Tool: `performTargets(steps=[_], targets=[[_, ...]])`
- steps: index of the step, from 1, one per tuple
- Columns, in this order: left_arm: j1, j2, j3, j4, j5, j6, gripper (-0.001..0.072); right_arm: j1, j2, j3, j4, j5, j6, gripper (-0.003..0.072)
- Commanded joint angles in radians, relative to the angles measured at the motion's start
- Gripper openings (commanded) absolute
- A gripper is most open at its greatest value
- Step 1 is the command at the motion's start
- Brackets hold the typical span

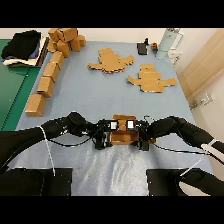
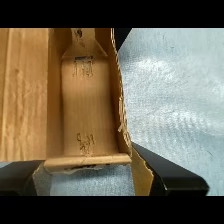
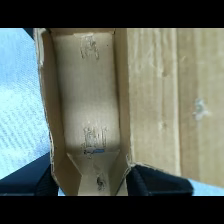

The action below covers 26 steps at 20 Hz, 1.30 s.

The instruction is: Fold the box.

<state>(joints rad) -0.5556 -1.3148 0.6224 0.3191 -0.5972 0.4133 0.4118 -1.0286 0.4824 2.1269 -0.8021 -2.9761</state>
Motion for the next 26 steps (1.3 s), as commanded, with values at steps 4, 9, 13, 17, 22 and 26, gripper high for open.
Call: performTargets(steps=[4, 9, 13, 17, 22, 26], targets=[[-0.006, -0.001, 0.002, 0.056, 0.016, -0.066, 0.0469, 0.000, 0.000, 0.000, 0.000, 0.000, 0.000, 0.0509], [-0.006, -0.001, 0.002, 0.055, 0.013, -0.065, 0.0616, 0.000, 0.000, 0.000, 0.000, 0.000, 0.000, 0.0509], [-0.006, -0.001, 0.002, 0.055, 0.013, -0.065, 0.0616, 0.000, 0.000, 0.000, 0.000, 0.000, 0.000, 0.0509], [-0.006, -0.001, 0.002, 0.055, 0.014, -0.065, 0.0616, 0.000, 0.000, 0.000, 0.000, 0.000, 0.000, 0.0509], [-0.006, -0.001, 0.002, 0.055, 0.013, -0.065, 0.0615, 0.000, 0.000, 0.000, 0.000, 0.000, 0.000, 0.0509], [-0.006, -0.001, 0.002, 0.055, 0.013, -0.065, 0.0616, 0.000, 0.000, 0.000, 0.001, 0.000, 0.000, 0.0509]])
